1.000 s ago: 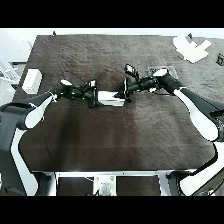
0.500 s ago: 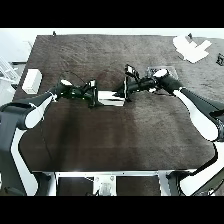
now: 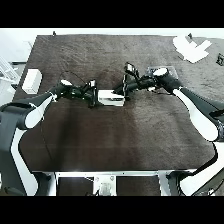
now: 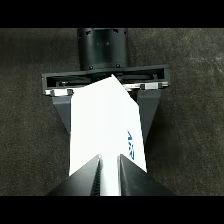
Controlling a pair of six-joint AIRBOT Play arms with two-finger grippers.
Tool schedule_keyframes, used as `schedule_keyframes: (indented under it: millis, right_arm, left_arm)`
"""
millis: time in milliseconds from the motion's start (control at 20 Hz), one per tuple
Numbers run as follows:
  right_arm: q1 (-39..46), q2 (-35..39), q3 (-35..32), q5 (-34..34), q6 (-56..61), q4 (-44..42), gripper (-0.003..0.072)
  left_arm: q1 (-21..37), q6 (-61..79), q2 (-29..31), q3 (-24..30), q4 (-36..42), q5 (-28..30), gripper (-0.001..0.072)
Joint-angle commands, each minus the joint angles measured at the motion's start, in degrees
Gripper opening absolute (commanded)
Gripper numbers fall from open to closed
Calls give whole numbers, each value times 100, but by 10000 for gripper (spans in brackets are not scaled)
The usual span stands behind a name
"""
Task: Fold the box and place the chain.
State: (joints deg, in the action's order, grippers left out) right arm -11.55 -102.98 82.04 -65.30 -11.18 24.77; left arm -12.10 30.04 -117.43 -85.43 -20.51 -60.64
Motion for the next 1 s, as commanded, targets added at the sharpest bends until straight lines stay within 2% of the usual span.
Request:
schedule_keyframes:
  millis: [0,50,950]
  right_arm:
    - [-28,0,7,35,0,-7,144]
    - [-28,0,4,37,0,37,113]
    - [-157,-87,-11,433,-2,380,136]
  left_arm:
    - [-2,2,2,0,-2,0,411]
    - [-2,2,2,0,-2,0,411]
    - [-2,2,0,0,-2,0,411]
